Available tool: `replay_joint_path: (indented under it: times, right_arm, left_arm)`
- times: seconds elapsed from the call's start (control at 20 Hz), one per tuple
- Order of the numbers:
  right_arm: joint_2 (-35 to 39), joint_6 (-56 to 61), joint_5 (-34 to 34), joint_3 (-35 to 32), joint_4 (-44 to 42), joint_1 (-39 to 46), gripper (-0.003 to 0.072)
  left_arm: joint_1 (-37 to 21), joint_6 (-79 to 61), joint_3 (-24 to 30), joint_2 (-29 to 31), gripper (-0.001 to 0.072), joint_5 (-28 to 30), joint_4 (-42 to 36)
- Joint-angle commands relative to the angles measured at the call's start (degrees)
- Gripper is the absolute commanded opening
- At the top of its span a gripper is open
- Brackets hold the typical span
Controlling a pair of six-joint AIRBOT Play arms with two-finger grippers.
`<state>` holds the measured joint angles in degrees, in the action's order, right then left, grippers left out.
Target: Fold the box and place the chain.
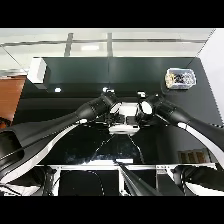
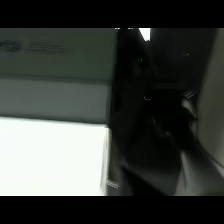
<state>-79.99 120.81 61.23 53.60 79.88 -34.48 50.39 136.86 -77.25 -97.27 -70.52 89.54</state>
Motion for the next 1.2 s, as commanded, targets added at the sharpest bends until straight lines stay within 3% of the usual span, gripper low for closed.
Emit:
replay_joint_path:
  times: [0.0,0.25,0.35,0.45,0.5,0.6,0.7,0.8,0.95,1.05,1.15]
  right_arm:
    - [2.12,-2.16,1.99,0.13,0.31,0.68,0.0289]
    - [14.32,-8.63,8.83,2.45,4.98,5.88,0.0288]
    - [19.21,-8.61,7.48,2.69,16.13,9.77,0.0287]
    - [19.82,-8.44,4.74,2.58,31.82,14.29,0.0287]
    - [18.93,-8.52,1.09,2.38,35.30,17.70,0.0292]
    - [15.43,-8.50,-7.28,2.45,32.94,25.64,0.0616]
    - [9.05,-8.63,-13.81,4.81,26.32,33.18,0.0617]
    - [0.39,-10.36,-13.38,13.05,22.36,37.73,0.0606]
    - [-14.62,-11.82,-4.79,31.52,16.48,40.94,0.0606]
    - [-24.06,-11.72,2.60,43.85,12.90,41.97,0.0531]
    - [-30.93,-10.16,8.22,52.78,11.08,42.34,0.0531]
  left_arm:
    - [-0.04,0.07,-0.04,-0.02,0.0026,-0.04,-0.02]
    - [-0.04,0.07,-0.04,-0.02,0.0026,-0.09,-0.04]
    - [-0.04,0.07,-0.04,-0.02,0.0026,-0.07,-0.04]
    - [-0.04,0.07,-0.04,-0.02,0.0026,-0.04,-0.02]
    - [-0.04,0.07,-0.04,-0.02,0.0026,-0.07,-0.02]
    - [-0.02,0.07,-0.04,-0.02,0.0026,-0.04,-0.04]
    - [-0.02,0.07,-0.04,-0.02,0.0026,-0.04,-0.04]
    - [-0.04,0.07,-0.04,-0.02,0.0026,-0.04,-0.02]
    - [-0.04,0.07,-0.04,-0.02,0.0026,-0.15,-0.02]
    - [-0.04,0.07,-0.04,-0.02,0.0026,-0.24,-0.02]
    - [-0.04,0.04,-0.04,-0.02,0.0026,-0.22,-0.02]
